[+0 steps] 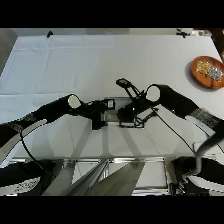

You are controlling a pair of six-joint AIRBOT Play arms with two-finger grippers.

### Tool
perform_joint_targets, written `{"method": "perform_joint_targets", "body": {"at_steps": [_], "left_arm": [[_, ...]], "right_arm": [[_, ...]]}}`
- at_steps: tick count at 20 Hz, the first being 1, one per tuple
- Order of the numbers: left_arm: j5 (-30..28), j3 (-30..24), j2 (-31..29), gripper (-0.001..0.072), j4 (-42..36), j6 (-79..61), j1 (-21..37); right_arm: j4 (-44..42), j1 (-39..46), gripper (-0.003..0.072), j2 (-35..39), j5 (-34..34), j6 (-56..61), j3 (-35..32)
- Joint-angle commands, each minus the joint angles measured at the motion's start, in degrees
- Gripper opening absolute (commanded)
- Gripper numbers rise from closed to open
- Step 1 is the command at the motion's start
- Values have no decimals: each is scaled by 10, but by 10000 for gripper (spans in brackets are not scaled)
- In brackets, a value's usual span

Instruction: Fold the box and place the chain.

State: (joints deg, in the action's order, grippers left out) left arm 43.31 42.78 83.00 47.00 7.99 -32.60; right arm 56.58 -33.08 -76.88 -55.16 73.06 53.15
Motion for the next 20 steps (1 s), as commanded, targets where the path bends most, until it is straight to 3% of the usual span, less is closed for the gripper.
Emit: {"method": "perform_joint_targets", "body": {"at_steps": [1, 4, 7, 8, 9, 10, 11, 14, 16, 20], "left_arm": [[0, 0, 0, 135, 0, 0, 0], [0, 0, 0, 135, 0, 0, 0], [0, 0, 0, 135, 0, 0, 0], [0, 0, 0, 135, 0, 0, 0], [0, 0, 0, 135, 0, 0, 0], [0, 0, 0, 135, 0, 0, 0], [0, 0, 0, 135, 0, 0, 0], [0, 0, 0, 135, 0, 0, 0], [0, 0, 0, 135, 0, 0, 0], [0, 0, 0, 135, 0, 0, 0]], "right_arm": [[14, 17, 259, 16, -28, 1, 2], [65, 46, 259, 82, -79, 2, 2], [129, 99, 259, 150, -202, 9, 2], [163, 122, 295, 162, -228, 25, 1], [203, 142, 399, 163, -238, 40, 1], [251, 160, 517, 160, -237, 63, 0], [293, 174, 566, 154, -233, 84, 0], [355, 187, 572, 119, -209, 96, -1], [358, 181, 668, 85, -180, 96, -1], [365, 158, 669, 5, -156, 96, -1]]}}
